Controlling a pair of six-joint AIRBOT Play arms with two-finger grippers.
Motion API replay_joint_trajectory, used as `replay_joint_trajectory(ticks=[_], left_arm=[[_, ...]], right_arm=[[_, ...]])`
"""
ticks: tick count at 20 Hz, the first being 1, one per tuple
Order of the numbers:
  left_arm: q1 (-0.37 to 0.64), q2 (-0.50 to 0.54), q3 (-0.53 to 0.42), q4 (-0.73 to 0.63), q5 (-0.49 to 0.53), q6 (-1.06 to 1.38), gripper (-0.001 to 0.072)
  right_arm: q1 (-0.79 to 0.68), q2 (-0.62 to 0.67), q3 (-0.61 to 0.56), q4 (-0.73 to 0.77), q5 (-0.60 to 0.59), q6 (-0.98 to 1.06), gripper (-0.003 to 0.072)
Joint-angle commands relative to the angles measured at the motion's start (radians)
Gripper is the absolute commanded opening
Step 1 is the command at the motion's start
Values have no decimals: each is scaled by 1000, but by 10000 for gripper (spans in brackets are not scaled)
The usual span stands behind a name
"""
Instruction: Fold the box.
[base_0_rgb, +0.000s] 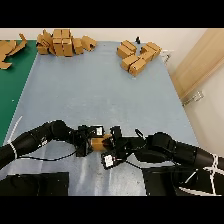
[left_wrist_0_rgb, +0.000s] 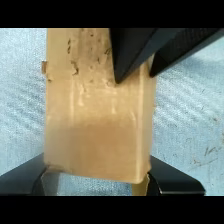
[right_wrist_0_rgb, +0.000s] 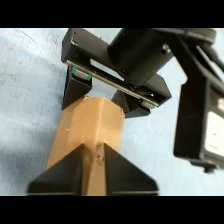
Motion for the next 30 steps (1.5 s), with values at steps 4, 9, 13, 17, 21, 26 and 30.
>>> replay_joint_trajectory(ticks=[4,9,13,17,21,26,30], left_arm=[[1,0,1,0,0,1,525],[1,0,1,0,0,1,525],[1,0,1,0,0,1,525],[1,0,1,0,0,0,525],[1,0,1,0,0,0,525],[1,0,1,0,0,1,525],[1,0,1,0,0,1,525]], right_arm=[[9,10,1,-126,-1,105,141],[9,10,1,-127,-5,124,140],[39,-15,0,-120,-25,152,140],[74,-52,0,-120,-24,193,140],[85,-31,1,-126,-29,264,159],[53,150,5,-165,-90,791,287],[-23,266,-19,-160,-260,1706,3]])
